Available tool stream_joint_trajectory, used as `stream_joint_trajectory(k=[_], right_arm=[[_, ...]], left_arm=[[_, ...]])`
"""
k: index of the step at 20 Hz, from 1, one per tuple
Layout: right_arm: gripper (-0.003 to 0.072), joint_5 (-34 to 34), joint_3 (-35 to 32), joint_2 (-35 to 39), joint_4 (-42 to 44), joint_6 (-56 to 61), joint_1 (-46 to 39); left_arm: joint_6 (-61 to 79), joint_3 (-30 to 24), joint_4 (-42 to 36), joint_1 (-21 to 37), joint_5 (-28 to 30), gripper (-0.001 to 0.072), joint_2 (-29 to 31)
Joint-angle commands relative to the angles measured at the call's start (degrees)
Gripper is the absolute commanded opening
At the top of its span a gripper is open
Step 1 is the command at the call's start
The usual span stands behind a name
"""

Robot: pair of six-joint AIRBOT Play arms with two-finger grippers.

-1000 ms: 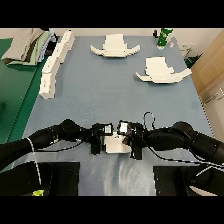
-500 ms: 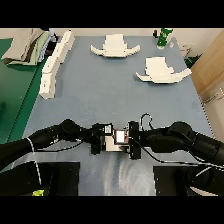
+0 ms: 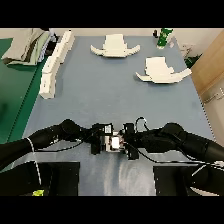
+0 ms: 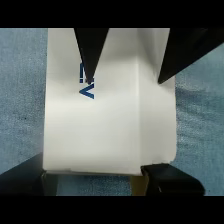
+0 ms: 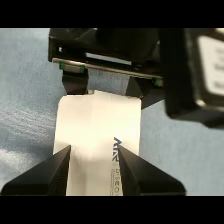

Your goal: Fold the box.

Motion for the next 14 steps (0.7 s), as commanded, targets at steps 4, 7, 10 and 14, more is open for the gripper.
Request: stream_joint_trajectory(k=[4, 7, 10, 14], right_arm=[[0.0470, 3.3, 0.0, -0.5, -5.4, -0.1, 0.6], [0.0470, 4.0, 0.4, -0.3, -5.5, 0.2, 0.6], [0.0470, 4.1, 1.2, 0.7, -4.9, 0.4, 1.2], [0.0470, 4.1, 1.2, 1.0, -4.9, 0.5, 1.3]], left_arm=[[0.0, 0.0, 0.0, 0.0, 0.0, 0.0468, 0.0], [0.0, 0.0, 0.0, 0.0, 0.0, 0.0468, 0.0], [0.0, 0.0, 0.0, 0.0, 0.0, 0.0468, 0.0], [0.0, 0.0, 0.0, 0.0, 0.0, 0.0468, 0.0]])
